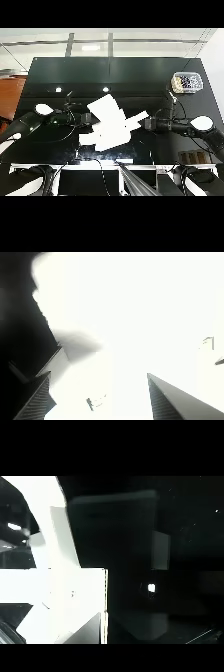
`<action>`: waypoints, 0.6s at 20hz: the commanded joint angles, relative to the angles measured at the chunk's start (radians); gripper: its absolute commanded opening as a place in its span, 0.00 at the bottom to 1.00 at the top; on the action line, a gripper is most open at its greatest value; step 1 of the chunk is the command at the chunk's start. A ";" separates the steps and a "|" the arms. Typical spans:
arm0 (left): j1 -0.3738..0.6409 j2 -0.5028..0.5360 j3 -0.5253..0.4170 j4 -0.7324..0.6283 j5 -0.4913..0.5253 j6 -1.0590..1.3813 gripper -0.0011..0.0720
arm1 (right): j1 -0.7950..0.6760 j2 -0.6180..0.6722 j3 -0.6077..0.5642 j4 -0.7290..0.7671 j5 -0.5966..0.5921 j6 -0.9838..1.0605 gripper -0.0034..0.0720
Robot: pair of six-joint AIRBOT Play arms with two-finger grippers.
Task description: Fold the box and place the chain.
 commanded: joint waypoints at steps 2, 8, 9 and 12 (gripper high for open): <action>0.042 -0.109 0.002 -0.112 -0.064 0.215 0.98 | 0.011 0.002 -0.003 0.002 0.021 0.000 0.08; 0.138 -0.111 0.011 -0.113 -0.140 0.278 0.99 | 0.011 0.002 -0.003 0.001 0.028 0.000 0.08; 0.163 -0.111 0.011 -0.112 -0.151 0.286 0.98 | 0.011 0.002 -0.003 0.001 0.031 0.000 0.08; 0.185 -0.115 0.011 -0.112 -0.163 0.304 0.98 | 0.011 0.002 -0.003 0.001 0.030 0.000 0.08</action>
